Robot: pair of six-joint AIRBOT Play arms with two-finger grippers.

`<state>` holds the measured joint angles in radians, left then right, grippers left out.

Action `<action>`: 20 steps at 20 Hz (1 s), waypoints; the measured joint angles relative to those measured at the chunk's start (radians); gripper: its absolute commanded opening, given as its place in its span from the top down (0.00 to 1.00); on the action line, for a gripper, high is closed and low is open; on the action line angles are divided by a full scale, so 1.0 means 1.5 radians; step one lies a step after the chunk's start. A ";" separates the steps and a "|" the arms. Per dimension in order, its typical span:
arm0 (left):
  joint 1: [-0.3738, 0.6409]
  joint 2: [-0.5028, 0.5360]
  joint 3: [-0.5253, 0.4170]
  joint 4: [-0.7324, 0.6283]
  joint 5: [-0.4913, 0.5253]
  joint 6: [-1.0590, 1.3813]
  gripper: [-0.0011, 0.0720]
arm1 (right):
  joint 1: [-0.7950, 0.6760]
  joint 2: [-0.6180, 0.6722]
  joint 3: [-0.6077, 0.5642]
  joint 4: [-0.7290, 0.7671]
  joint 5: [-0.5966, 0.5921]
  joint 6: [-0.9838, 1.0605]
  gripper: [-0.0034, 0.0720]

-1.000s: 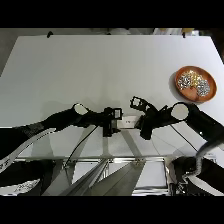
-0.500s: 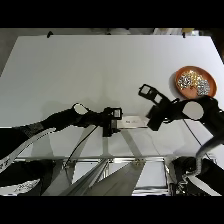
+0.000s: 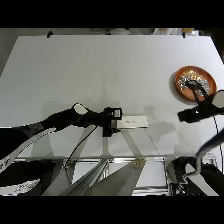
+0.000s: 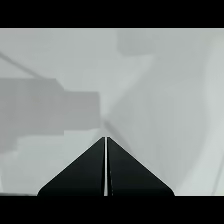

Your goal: Fold the box and place the chain.

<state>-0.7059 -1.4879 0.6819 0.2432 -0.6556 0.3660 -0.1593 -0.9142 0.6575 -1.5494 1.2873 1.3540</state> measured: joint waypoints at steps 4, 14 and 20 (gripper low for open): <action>0.000 0.000 0.000 0.000 0.000 0.000 0.48 | -0.090 0.000 -0.008 -0.017 0.039 0.041 0.93; 0.000 0.003 0.000 -0.008 -0.028 0.000 0.39 | -0.127 0.000 -0.010 -0.023 0.058 0.071 0.93; 0.001 0.050 -0.001 -0.005 -0.040 -0.015 0.40 | -0.128 0.000 -0.010 -0.024 0.059 0.072 0.93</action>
<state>-0.7040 -1.4136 0.6811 0.2359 -0.7162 0.3439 -0.3515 -0.9146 0.6422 -1.5856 1.3754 1.4628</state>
